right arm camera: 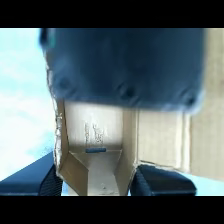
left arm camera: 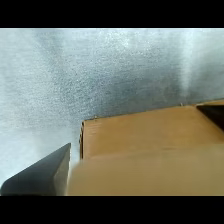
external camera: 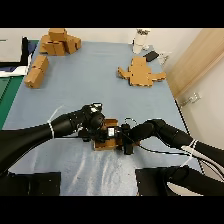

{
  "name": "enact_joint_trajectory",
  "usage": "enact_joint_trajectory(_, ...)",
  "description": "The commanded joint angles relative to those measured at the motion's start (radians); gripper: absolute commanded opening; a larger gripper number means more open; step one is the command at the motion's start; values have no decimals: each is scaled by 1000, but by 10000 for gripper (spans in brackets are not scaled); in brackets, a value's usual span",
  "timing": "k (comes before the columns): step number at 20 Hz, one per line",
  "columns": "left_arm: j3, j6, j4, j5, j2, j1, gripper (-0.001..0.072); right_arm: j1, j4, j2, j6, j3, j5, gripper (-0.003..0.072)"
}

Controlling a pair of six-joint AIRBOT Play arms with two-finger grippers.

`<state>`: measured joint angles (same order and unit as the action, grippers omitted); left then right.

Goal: Fold the box.

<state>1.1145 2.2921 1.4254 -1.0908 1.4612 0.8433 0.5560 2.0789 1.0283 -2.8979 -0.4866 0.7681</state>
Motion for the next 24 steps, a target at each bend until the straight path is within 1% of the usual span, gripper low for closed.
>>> enact_joint_trajectory(1, -8, -98, -50, 3, -5, -41, 461, 0, 0, 0, 0, 1, 0, 489)
enact_joint_trajectory(8, -13, -267, -222, -5, -5, -77, 461, 0, 0, 0, 0, 1, 0, 489)
enact_joint_trajectory(12, -55, -323, -291, -10, -20, -85, 461, 0, 0, 0, 0, 1, 0, 489)
enact_joint_trajectory(16, -86, -341, -300, 11, -63, -106, 461, 0, 0, 0, 0, 1, 0, 489)
enact_joint_trajectory(21, -109, -372, -301, 29, -117, -167, 461, 0, 0, 0, 0, 1, 0, 489)
enact_joint_trajectory(24, -115, -430, -332, 34, -136, -204, 461, 0, 0, 0, 0, 1, 0, 489)
